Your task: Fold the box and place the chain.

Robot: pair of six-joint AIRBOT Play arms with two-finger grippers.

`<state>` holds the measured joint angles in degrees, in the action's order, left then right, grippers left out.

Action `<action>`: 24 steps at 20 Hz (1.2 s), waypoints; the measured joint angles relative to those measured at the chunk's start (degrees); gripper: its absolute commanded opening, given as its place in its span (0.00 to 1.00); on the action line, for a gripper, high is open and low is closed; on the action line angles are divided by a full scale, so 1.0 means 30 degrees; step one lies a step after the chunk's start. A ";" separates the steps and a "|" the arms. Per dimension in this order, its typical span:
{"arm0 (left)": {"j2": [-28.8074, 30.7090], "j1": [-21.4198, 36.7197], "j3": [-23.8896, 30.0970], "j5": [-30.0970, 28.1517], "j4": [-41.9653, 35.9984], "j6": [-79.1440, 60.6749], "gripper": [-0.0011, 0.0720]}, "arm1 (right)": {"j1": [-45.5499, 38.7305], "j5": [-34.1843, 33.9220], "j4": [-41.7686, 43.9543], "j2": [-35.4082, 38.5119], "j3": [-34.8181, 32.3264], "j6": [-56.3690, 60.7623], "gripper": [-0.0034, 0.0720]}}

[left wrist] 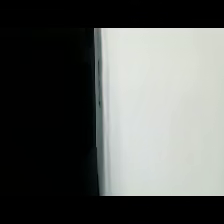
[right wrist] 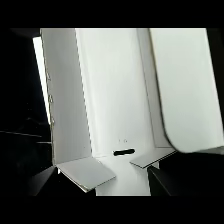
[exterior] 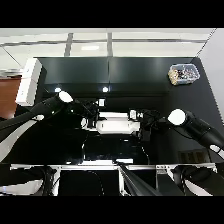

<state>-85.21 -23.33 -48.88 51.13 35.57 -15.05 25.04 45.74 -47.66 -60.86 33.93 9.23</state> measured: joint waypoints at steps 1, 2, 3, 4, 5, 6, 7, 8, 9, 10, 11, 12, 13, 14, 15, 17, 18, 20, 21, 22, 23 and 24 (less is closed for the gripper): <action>0.0000 0.0000 0.0000 0.0000 0.0000 0.0000 0.05 | 0.0000 0.0051 -0.0066 0.0000 -0.0015 0.0095 0.87; 0.0000 0.0000 0.0000 -0.0007 0.0000 0.0007 0.05 | 0.0000 0.0044 -0.0051 0.0000 -0.0029 0.0189 0.87; 0.0000 0.0000 0.0000 -0.0007 0.0000 0.0007 0.05 | 0.0000 -0.0015 0.0000 0.0000 -0.0066 0.0240 0.87; 0.0000 0.0000 0.0000 -0.0007 0.0000 0.0007 0.05 | 0.0000 -0.0124 0.0073 0.0000 -0.0124 0.0299 0.87; 0.0000 0.0000 0.0000 -0.0007 0.0000 0.0015 0.05 | 0.0000 -0.0321 0.0109 0.0000 -0.0160 0.0321 0.87; 0.0000 0.0000 0.0000 -0.0015 0.0000 0.0015 0.05 | 0.0000 -0.0510 0.0175 -0.0007 -0.0204 0.0364 0.87; 0.0000 0.0000 0.0000 -0.0015 0.0000 0.0015 0.05 | 0.0000 -0.0627 0.0262 -0.0007 -0.0240 0.0379 0.87; 0.0000 0.0000 0.0000 -0.0015 0.0000 0.0015 0.05 | 0.0000 -0.0750 0.0393 -0.0007 -0.0248 0.0408 0.87; 0.0000 0.0000 0.0000 -0.0015 0.0000 0.0015 0.05 | 0.0000 -0.0874 0.0597 -0.0007 -0.0262 0.0444 0.87; 0.0000 0.0000 0.0000 -0.0015 0.0000 0.0015 0.05 | 0.0000 -0.1005 0.0801 -0.0007 -0.0277 0.0474 0.87; 0.0000 0.0000 0.0000 -0.0029 0.0000 0.0029 0.05 | 0.0000 -0.1173 0.1013 -0.0007 -0.0284 0.0539 0.87; 0.0000 0.0000 0.0000 -0.0029 0.0000 0.0066 0.05 | 0.0000 -0.1282 0.1268 -0.0007 -0.0284 0.0590 0.87; 0.0000 0.0000 0.0000 -0.0029 0.0000 0.0058 0.05 | 0.0000 -0.1362 0.1435 -0.0007 -0.0284 0.0648 0.87; 0.0000 0.0000 0.0000 -0.0036 0.0000 0.0058 0.05 | 0.0000 -0.1428 0.1588 -0.0007 -0.0299 0.0685 0.87; 0.0000 0.0000 0.0000 -0.0029 -0.0007 0.0058 0.05 | 0.0000 -0.1486 0.1690 -0.0007 -0.0299 0.0729 0.87; 0.0000 0.0000 0.0000 -0.0036 -0.0007 0.0051 0.05 | 0.0000 -0.1683 0.1756 -0.0007 -0.0299 0.0707 0.87; 0.0000 0.0000 0.0007 -0.0036 -0.0007 0.0051 0.05 | 0.0000 -0.1909 0.1763 -0.0007 -0.0299 0.0415 0.87; 0.0000 0.0000 0.0000 -0.0044 -0.0007 0.0044 0.05 | 0.0000 -0.2608 0.1843 -0.0022 -0.0299 -0.0619 0.87; 0.0000 0.0000 0.0000 -0.0044 -0.0007 0.0044 0.05 | -0.0022 -0.2980 0.1887 -0.0044 -0.0299 -0.1071 0.87; 0.0000 0.0000 0.0007 -0.0051 -0.0015 0.0044 0.05 | -0.0022 -0.3293 0.1923 -0.0109 -0.0299 -0.1370 0.87; 0.0000 0.0000 0.0007 -0.0044 -0.0007 0.0036 0.05 | -0.0022 -0.3446 0.1989 -0.0219 -0.0299 -0.1639 0.87; 0.0000 0.0000 0.0000 -0.0044 -0.0015 0.0036 0.05 | -0.0022 -0.3555 0.2288 -0.0342 -0.0299 -0.1996 0.87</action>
<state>-85.21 -23.33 -48.88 51.00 35.53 -14.94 24.97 35.07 -40.80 -61.89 33.04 3.25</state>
